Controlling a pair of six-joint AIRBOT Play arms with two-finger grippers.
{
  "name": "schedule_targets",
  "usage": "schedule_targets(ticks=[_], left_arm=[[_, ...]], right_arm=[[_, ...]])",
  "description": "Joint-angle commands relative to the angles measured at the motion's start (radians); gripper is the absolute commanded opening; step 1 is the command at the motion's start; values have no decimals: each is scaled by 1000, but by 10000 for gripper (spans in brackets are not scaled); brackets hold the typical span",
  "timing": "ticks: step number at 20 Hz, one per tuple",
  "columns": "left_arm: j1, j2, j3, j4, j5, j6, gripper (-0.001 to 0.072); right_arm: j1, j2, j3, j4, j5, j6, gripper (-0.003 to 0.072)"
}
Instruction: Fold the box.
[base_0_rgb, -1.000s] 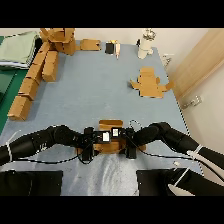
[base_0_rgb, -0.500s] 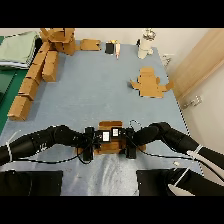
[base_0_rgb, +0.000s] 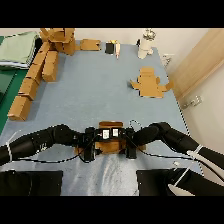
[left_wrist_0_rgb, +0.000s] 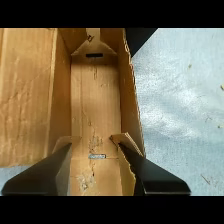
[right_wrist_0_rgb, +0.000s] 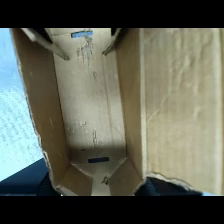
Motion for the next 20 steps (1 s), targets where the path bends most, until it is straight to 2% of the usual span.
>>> schedule_targets(ticks=[1, 4, 6, 7, 8, 9, 11, 13, 17, 20], left_arm=[[0, 0, 0, -21, 0, 0, 471], [0, 0, 0, -21, -2, 0, 500], [0, 0, 0, -11, -2, -2, 472], [2, 2, 0, 4, -9, -14, 298], [10, 14, 1, 69, -24, -47, 43], [20, 34, 1, 158, -39, -119, 14], [56, 106, 0, 367, -84, -366, 13], [104, 211, 0, 543, -174, -589, 13], [211, 425, 0, 620, -328, -916, 13], [346, 486, -14, 687, -404, -1300, 13]], right_arm=[[1, 0, -1, 1, 0, 2, 524], [1, 0, -1, 1, 0, 2, 525], [1, 0, -1, 1, 0, 2, 524], [1, 0, -1, 1, 0, 2, 525], [1, 0, -1, 1, 0, 2, 524], [1, 0, -1, 1, 0, 2, 525], [1, 0, -1, 1, 0, 2, 525], [1, 0, -1, 1, 0, 2, 524], [1, 0, -1, 1, 0, 2, 524], [1, 0, -1, 1, 0, 2, 525]])
